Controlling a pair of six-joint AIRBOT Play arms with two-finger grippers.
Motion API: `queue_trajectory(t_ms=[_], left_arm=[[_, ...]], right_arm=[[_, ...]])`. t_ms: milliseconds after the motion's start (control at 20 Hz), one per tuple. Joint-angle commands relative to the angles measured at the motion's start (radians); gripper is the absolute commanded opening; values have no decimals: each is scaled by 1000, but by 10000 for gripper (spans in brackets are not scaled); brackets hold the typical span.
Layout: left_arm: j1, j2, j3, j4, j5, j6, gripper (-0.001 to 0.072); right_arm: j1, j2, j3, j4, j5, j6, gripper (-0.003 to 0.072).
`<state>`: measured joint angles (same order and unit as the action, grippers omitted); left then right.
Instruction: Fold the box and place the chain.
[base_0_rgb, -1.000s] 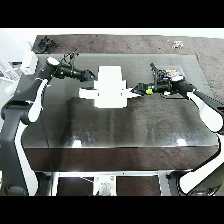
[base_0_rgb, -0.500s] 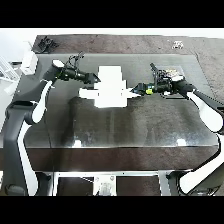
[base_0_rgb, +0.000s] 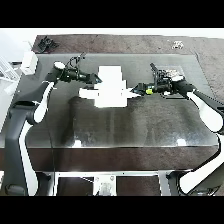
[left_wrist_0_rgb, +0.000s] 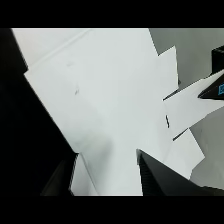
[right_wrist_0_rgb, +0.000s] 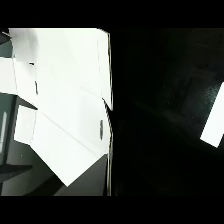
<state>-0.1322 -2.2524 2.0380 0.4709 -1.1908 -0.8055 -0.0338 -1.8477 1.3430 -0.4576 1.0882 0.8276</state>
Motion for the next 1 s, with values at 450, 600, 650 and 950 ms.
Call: queue_trajectory(t_ms=[450,600,650,950], left_arm=[[0,-36,0,-77,-44,47,435],[-1,-40,0,-94,-47,48,409],[0,-40,0,-98,-47,53,408],[-1,-47,0,-108,-82,64,293]], right_arm=[[0,0,1,0,0,-1,9],[0,0,1,0,0,-1,9],[0,0,1,0,0,-1,9],[0,0,1,0,0,-1,9]])
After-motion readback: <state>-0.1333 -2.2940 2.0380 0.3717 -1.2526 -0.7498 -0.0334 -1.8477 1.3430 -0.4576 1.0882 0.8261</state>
